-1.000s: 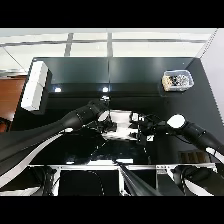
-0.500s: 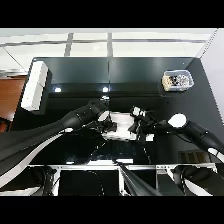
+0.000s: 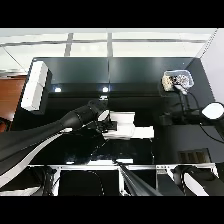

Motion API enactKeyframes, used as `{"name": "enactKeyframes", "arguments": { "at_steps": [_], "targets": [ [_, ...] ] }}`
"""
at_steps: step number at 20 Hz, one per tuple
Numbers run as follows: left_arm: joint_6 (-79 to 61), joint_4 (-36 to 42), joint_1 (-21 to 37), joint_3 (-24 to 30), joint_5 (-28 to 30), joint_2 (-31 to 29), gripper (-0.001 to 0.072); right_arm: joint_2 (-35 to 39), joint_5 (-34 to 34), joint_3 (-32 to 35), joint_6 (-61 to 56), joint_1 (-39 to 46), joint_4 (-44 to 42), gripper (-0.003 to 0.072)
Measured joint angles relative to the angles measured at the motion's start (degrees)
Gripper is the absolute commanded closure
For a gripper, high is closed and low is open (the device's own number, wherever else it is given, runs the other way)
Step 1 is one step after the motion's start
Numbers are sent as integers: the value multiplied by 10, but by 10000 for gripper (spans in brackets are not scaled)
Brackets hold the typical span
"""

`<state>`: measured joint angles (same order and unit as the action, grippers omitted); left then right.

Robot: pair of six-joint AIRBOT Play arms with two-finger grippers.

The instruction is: Fold the box and place the chain.

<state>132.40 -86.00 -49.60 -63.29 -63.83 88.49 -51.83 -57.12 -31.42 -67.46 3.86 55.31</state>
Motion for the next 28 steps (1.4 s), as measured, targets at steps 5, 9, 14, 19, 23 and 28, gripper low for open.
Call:
{"name": "enactKeyframes", "arguments": {
  "at_steps": [5, 9, 14, 19, 23, 28],
  "targets": [
    [2, 0, 0, 0, 2, 0, 683, -19, -2, 92, -47, 59, -102, 672],
    [2, 0, 0, 0, 2, 0, 683, -60, -5, 119, 4, 36, -212, 672],
    [4, 0, 0, 0, 2, 0, 683, -85, 12, 114, 50, -10, -285, 671],
    [3, 0, 0, 0, 2, 0, 683, -90, -26, 81, 76, -45, -309, 231],
    [2, 0, 0, 0, 2, 0, 683, -91, -31, 61, 83, -83, -319, 233],
    [2, -1, 0, 0, 2, 0, 683, -92, -12, 39, 69, -143, -323, 285]
  ]
}}
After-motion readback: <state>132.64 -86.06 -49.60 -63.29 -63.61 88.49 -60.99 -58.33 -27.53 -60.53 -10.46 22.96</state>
